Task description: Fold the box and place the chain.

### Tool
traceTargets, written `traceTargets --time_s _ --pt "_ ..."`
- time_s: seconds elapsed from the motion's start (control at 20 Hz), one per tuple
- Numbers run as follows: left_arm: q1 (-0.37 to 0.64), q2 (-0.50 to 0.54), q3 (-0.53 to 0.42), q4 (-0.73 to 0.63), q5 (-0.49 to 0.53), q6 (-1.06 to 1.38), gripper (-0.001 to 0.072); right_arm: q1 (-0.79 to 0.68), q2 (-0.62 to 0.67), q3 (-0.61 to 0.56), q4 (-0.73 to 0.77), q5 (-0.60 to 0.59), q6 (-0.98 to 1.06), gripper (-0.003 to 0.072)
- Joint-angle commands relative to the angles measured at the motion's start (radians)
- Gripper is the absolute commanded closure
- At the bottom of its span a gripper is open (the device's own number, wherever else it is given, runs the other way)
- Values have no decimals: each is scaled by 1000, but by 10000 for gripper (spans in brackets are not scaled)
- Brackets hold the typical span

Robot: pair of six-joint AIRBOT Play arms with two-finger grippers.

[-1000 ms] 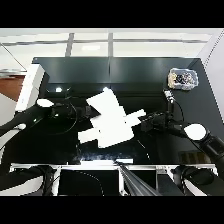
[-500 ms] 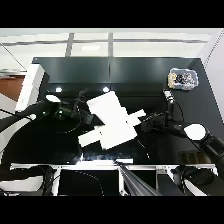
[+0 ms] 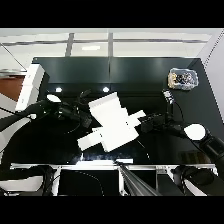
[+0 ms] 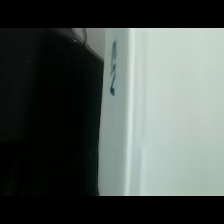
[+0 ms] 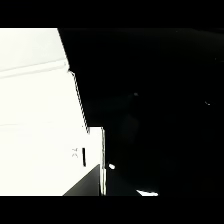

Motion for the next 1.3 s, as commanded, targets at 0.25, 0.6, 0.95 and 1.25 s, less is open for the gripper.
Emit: traceTargets --time_s 0.25,0.6,0.95,1.25 --pt "-1 62 24 39 -16 -7 682 -132 29 95 -310 195 72 -27" --pt "-260 329 -12 442 342 258 677 -276 62 211 -617 315 3 -27" --pt "-271 234 -48 203 457 484 677 -229 55 158 -310 329 -500 -28" --pt "-257 159 -54 185 469 531 677 -157 53 69 -191 301 -659 -28"
